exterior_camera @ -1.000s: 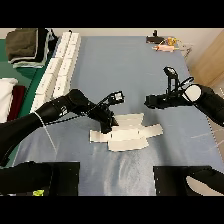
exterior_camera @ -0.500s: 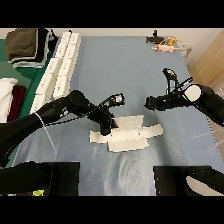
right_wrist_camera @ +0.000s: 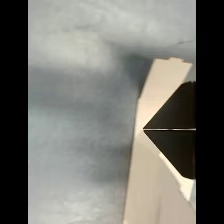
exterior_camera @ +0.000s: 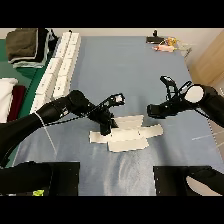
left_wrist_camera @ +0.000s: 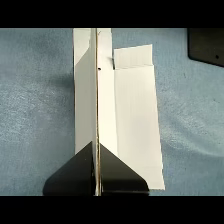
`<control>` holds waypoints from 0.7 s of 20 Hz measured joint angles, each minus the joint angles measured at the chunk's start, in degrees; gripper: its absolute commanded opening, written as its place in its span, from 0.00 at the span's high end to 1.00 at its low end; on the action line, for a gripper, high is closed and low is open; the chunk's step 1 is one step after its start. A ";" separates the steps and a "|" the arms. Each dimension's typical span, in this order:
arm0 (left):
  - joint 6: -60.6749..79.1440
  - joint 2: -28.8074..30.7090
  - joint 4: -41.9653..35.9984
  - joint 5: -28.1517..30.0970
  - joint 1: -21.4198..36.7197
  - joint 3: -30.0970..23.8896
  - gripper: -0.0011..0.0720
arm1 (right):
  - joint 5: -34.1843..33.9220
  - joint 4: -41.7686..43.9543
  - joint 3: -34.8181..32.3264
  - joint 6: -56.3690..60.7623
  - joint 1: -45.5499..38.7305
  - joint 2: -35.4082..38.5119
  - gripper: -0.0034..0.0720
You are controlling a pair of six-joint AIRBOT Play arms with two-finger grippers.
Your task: Fold the box.
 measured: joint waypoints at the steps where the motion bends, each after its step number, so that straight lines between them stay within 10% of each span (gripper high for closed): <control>1: 0.00 -0.02 0.02 -0.07 0.00 0.00 0.97 | 1.95 -1.20 -0.02 1.51 0.96 1.25 0.95; 8: 0.00 -0.02 0.00 -0.07 0.00 0.00 0.97 | 10.73 -4.31 -6.03 5.31 20.31 13.86 0.94; 11: 0.00 0.00 0.02 0.04 0.00 0.00 0.97 | 8.35 -5.64 -9.09 -0.44 32.33 18.49 0.21; 14: 0.00 0.00 0.00 -0.11 -0.02 0.00 0.97 | 4.44 -12.07 -11.76 -6.86 40.79 19.67 0.15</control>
